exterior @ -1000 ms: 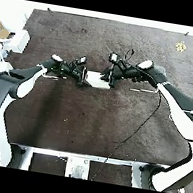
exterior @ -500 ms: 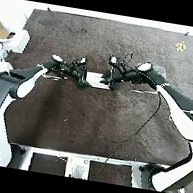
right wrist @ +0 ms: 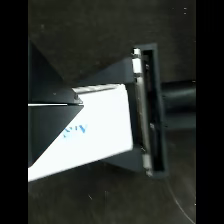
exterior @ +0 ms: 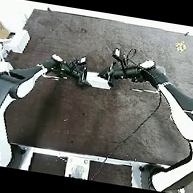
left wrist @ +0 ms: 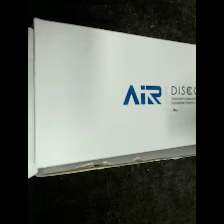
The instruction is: Fold the box and place the chain.
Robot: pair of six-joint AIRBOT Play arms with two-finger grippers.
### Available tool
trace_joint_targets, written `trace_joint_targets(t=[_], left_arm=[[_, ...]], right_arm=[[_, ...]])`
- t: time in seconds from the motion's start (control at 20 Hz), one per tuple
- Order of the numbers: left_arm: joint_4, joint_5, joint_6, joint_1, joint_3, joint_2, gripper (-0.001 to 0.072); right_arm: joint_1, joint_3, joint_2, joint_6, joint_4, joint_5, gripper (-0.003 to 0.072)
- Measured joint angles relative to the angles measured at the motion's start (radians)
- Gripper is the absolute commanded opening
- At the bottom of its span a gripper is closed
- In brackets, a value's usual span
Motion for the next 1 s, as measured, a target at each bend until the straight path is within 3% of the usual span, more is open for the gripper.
trace_joint_targets(t=[0.7, 0.9, 1.0], left_arm=[[0.002, 0.001, 0.002, 0.000, 0.000, 0.000, 0.0618], [-0.001, -0.001, -0.004, 0.000, 0.000, 0.000, 0.0618], [-0.001, 0.000, -0.004, 0.000, 0.000, 0.000, 0.0618]], right_arm=[[0.002, 0.005, -0.063, 0.236, -0.166, -0.023, -0.0004], [-0.004, -0.001, 0.024, 0.226, -0.166, -0.069, -0.0005], [-0.002, -0.011, 0.122, 0.225, -0.096, -0.114, -0.0004]])
